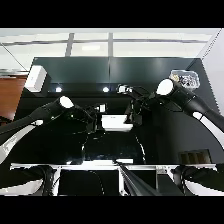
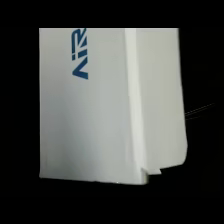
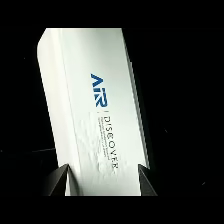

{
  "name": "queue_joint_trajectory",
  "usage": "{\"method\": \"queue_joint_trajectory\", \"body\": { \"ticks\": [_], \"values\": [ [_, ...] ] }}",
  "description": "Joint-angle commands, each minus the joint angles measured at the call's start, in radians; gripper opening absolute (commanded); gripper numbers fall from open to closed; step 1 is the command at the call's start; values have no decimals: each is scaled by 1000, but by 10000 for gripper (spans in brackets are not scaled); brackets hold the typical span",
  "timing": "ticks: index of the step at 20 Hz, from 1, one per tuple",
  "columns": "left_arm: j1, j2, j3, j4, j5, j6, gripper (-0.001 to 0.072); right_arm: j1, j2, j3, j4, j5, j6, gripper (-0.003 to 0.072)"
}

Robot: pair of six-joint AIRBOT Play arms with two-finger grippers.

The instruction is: Fold the box and place the chain.

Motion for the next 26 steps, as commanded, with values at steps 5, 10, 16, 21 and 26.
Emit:
{"method": "queue_joint_trajectory", "body": {
  "ticks": [5, 10, 16, 21, 26],
  "values": [
    [1, 0, 0, 1, -5, 2, 464, 0, 0, 0, 0, -5, 2, 476],
    [1, 0, 0, 1, -4, 2, 464, 0, 5, 0, 1, -5, 9, 301],
    [1, 0, 0, 1, -5, 1, 464, 1, 5, 0, -1, -5, 43, 300],
    [1, 0, 0, 1, -4, 1, 464, 23, 4, -1, -34, -9, 42, 300],
    [1, 0, 0, 1, -4, 2, 464, 38, 5, -27, -42, -15, 43, 300]
  ]
}}
